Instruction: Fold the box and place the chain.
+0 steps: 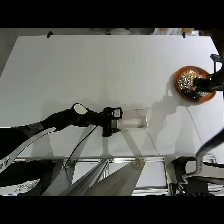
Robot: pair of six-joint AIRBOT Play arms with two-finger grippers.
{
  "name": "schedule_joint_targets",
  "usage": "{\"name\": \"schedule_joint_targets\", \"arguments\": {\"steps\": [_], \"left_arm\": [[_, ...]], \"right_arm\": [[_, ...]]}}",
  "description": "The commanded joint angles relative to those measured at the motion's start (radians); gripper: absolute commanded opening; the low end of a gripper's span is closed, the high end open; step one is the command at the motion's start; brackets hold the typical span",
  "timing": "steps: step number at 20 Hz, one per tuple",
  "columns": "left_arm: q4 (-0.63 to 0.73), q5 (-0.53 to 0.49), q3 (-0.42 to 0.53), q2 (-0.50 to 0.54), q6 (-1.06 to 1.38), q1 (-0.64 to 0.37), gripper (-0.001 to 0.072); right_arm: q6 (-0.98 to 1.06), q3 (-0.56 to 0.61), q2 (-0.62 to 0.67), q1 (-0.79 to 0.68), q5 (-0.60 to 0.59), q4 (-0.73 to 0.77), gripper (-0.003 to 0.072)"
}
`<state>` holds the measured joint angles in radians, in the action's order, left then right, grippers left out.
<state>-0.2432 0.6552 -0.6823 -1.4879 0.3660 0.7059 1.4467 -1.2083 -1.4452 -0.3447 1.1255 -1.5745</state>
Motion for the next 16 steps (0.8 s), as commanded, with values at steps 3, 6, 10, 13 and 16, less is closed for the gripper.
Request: {"name": "schedule_joint_targets", "arguments": {"steps": [3, 6, 10, 13, 16], "left_arm": [[0.000, 0.000, 0.000, 0.001, 0.000, 0.000, 0.0372], [0.000, 0.000, 0.000, 0.001, 0.000, 0.000, 0.0372], [0.000, 0.000, 0.000, 0.001, 0.000, 0.000, 0.0372], [0.000, 0.000, 0.000, 0.001, 0.000, 0.000, 0.0372], [0.000, 0.000, 0.000, 0.001, 0.000, 0.000, 0.0372]], "right_arm": [[-0.058, -0.001, 0.102, 0.001, 0.065, 0.065, 0.0017], [-0.073, -0.001, 0.242, 0.001, 0.093, 0.157, 0.0017], [-0.095, -0.001, 0.459, 0.001, 0.177, 0.326, 0.0017], [-0.117, 0.000, 0.585, 0.001, 0.222, 0.438, 0.0017], [-0.116, 0.000, 0.682, 0.043, 0.273, 0.458, 0.0017]]}}
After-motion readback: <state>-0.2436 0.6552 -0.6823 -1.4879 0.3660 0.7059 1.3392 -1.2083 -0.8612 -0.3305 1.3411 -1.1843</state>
